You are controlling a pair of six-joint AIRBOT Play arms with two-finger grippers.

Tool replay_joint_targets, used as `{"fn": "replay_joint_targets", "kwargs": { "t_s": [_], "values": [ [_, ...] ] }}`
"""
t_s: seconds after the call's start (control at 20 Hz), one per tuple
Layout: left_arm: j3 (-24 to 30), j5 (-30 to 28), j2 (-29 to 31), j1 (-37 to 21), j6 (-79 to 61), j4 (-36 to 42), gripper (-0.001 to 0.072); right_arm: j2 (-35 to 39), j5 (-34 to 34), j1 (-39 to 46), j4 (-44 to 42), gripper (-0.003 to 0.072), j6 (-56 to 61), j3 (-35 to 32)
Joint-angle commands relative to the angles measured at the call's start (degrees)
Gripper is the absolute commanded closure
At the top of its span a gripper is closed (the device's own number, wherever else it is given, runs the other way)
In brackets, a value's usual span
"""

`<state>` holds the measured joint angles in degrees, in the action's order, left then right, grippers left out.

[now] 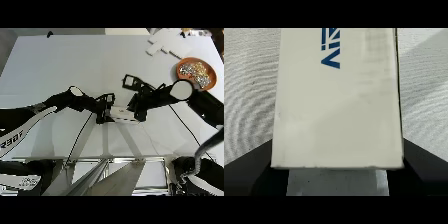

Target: Fold the box and place the chain.

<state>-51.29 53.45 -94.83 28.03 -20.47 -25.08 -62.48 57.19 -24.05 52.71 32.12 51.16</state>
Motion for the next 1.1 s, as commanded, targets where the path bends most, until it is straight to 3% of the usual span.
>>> {"fn": "replay_joint_targets", "kwargs": {
  "t_s": [0.0, 0.05, 0.4, 1.05],
  "values": [
    [0.00, -0.07, 0.02, -0.02, -0.02, 0.00, 0.0610, 2.05, 0.87, 8.02, -17.90, 0.0589, -4.07, -1.75],
    [0.00, -0.04, 0.02, -0.02, -0.04, 0.00, 0.0610, 2.05, 0.96, 9.75, -23.50, 0.0669, -6.97, -3.67],
    [0.00, -0.04, 0.02, -0.02, -0.04, 0.00, 0.0610, 1.86, -0.28, 16.33, -42.91, 0.0673, -22.84, -24.76],
    [0.00, -0.07, 0.02, -0.02, -0.02, 0.00, 0.0610, -1.46, -1.16, 12.81, -37.57, 0.0673, -21.42, -25.57]
  ]
}}
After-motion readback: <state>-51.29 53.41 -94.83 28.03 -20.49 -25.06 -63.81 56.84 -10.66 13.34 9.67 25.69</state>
